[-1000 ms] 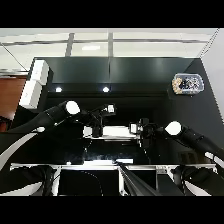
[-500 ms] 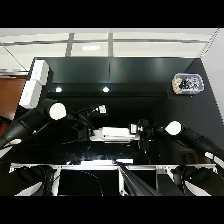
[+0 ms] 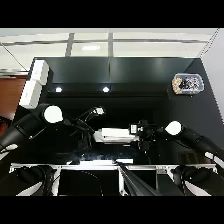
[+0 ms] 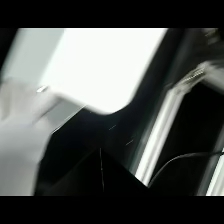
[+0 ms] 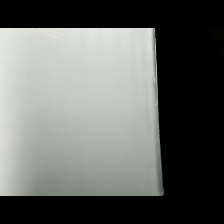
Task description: Fold the box and place the chain.
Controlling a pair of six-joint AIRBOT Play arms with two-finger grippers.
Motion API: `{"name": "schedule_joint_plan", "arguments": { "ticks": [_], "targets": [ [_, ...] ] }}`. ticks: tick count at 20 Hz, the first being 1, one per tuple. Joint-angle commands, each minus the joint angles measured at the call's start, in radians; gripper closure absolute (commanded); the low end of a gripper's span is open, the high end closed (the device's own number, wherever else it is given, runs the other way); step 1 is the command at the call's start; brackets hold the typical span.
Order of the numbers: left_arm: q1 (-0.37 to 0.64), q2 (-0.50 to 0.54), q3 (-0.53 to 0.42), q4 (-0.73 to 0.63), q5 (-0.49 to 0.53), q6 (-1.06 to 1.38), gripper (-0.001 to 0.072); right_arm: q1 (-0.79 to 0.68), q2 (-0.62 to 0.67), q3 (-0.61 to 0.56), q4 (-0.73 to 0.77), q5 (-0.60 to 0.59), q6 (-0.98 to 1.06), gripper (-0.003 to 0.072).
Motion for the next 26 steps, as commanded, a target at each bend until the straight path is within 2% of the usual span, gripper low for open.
{"name": "schedule_joint_plan", "arguments": {
  "ticks": [1,3,7,10,15,20,22,24,26],
  "targets": [
    [-0.001,0.002,-0.072,-0.381,0.127,0.198,0.0685,0.000,0.000,0.001,0.000,0.000,0.000,0.0255],
    [0.000,0.001,-0.093,-0.496,0.267,0.268,0.0685,0.000,0.000,0.001,0.000,0.000,0.000,0.0255],
    [0.000,-0.019,-0.094,-0.516,0.597,0.273,0.0685,0.000,0.000,0.001,0.000,-0.004,0.000,0.0255],
    [0.000,-0.065,-0.093,-0.514,0.690,0.283,0.0685,0.000,0.000,0.001,0.001,-0.004,0.000,0.0255],
    [-0.016,-0.190,-0.081,-0.423,0.635,0.283,0.0685,0.000,0.000,0.001,0.001,-0.010,0.000,0.0255],
    [-0.017,-0.227,-0.077,-0.392,0.548,0.283,0.0685,0.000,0.000,0.001,0.001,-0.019,0.000,0.0254],
    [-0.009,-0.215,-0.069,-0.333,0.556,0.282,0.0685,0.000,0.000,0.001,0.000,-0.019,0.000,0.0255],
    [0.016,-0.157,-0.062,-0.304,0.536,0.279,0.0685,0.000,0.000,0.001,0.000,-0.019,0.000,0.0255],
    [0.060,-0.065,-0.064,-0.293,0.457,0.279,0.0684,0.000,0.000,0.001,0.000,-0.026,0.000,0.0255]
  ]
}}
